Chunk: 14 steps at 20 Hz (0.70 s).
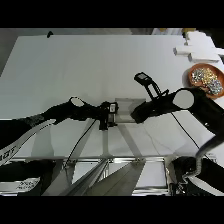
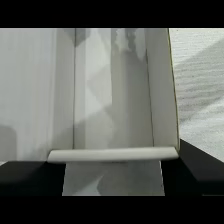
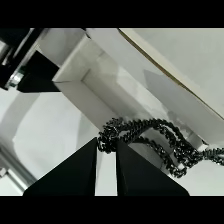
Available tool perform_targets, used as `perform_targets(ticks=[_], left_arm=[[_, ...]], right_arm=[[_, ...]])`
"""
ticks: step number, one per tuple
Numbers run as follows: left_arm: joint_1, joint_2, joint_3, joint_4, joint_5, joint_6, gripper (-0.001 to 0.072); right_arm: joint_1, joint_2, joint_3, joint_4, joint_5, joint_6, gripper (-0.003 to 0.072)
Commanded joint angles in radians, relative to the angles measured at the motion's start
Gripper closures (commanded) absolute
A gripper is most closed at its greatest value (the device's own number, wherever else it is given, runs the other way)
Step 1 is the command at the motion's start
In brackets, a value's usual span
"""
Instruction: Fold the box and place the chain.
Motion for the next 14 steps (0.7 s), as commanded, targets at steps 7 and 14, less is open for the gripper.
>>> perform_targets(ticks=[7,14], left_arm=[[0.0,0.0,0.0,0.0,0.0,0.0,0.0638],[0.0,0.0,0.0,0.0,0.0,0.0,0.0638]], right_arm=[[-0.13,0.137,-0.018,-0.002,0.109,-0.191,0.0538],[-0.354,0.164,-0.109,-0.019,0.191,-1.027,0.0659]])
